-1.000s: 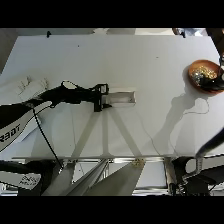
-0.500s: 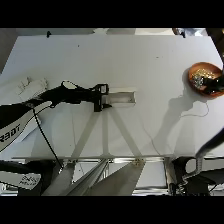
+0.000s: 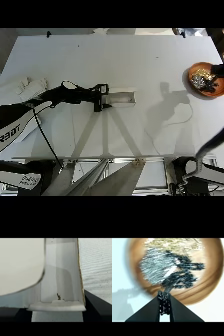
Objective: Fold the box and place the chain.
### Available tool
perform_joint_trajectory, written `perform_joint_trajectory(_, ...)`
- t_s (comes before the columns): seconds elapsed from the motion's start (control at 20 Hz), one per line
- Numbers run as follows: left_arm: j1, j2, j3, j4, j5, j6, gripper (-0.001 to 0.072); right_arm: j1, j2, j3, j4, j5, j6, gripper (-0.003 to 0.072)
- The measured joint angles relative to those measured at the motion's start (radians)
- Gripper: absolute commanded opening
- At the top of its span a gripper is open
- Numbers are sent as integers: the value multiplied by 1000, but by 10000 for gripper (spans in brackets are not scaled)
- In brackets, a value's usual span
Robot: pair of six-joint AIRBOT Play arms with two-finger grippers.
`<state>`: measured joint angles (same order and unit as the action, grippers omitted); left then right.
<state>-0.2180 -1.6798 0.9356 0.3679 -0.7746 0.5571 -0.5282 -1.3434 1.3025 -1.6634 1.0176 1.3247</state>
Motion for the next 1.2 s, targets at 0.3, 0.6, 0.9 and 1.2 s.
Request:
perform_joint_trajectory(0.3,0,0,0,0,0,0,348,232,76,0,61,188,-43,17)
perform_joint_trajectory(0.6,0,0,0,0,0,0,348,516,94,0,112,282,-45,17)
perform_joint_trajectory(0.9,0,0,0,0,0,0,348,675,76,0,211,279,-43,17)
perform_joint_trajectory(1.2,0,0,0,0,0,0,348,729,-11,0,273,283,-68,17)
